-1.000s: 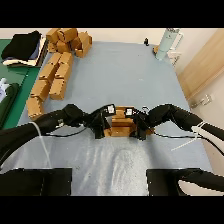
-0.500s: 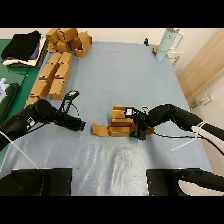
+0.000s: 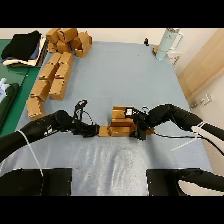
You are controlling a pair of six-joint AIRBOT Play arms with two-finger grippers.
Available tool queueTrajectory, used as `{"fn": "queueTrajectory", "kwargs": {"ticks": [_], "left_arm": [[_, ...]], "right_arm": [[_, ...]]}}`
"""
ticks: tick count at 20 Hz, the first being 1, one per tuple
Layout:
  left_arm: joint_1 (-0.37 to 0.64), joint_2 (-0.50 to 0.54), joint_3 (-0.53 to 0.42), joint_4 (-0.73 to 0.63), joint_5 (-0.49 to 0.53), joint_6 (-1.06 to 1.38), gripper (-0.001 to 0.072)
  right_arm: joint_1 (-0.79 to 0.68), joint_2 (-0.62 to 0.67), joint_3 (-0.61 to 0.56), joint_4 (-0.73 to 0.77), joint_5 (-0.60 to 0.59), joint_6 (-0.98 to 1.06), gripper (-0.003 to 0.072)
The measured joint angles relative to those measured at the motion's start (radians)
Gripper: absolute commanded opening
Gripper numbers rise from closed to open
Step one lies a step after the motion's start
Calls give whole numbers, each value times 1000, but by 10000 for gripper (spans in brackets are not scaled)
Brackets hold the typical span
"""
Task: Fold the box.
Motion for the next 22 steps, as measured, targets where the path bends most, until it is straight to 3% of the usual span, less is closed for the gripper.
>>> {"fn": "queueTrajectory", "kwargs": {"ticks": [6,12,13,14,22], "left_arm": [[-111,-6,44,-27,56,-18,12],[-137,14,101,-7,39,-38,20],[-137,10,105,-4,36,-43,178],[-134,3,107,0,31,-48,291],[-75,-21,154,21,-60,-74,329]], "right_arm": [[0,0,0,0,0,0,527],[0,0,0,0,0,0,527],[0,0,0,0,0,0,527],[0,0,0,-1,0,0,527],[0,0,0,-3,0,0,527]]}}
